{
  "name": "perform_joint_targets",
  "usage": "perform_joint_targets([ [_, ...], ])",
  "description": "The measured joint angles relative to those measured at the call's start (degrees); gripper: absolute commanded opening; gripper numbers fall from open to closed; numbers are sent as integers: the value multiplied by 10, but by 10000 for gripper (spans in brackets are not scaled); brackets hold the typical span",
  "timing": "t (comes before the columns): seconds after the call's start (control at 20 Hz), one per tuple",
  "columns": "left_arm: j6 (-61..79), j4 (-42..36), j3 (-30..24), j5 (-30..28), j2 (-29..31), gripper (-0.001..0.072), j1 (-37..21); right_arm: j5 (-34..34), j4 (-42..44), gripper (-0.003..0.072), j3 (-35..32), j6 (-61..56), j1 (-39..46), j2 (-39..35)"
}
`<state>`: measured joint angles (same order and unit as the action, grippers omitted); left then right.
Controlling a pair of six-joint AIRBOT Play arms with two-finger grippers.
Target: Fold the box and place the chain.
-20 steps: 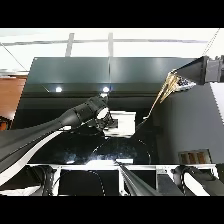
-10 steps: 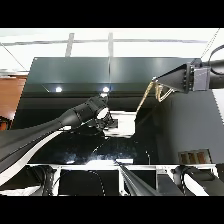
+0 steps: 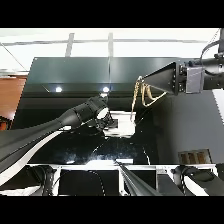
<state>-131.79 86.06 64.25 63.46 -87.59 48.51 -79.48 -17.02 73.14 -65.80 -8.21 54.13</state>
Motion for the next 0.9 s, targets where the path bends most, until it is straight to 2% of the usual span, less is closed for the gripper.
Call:
perform_joint_targets([
  [0.3, 0, 0, 0, 0, 0, 27, 0, 37, 49, 8, 4, 0, -3, 0],
  [0.45, 0, 0, 0, 0, 0, 27, 0, 49, 42, 9, 7, 0, 3, 0],
  [0.9, 0, 0, 0, 0, 0, 27, 0, -7, -198, 8, 8, -67, 10, 0],
])
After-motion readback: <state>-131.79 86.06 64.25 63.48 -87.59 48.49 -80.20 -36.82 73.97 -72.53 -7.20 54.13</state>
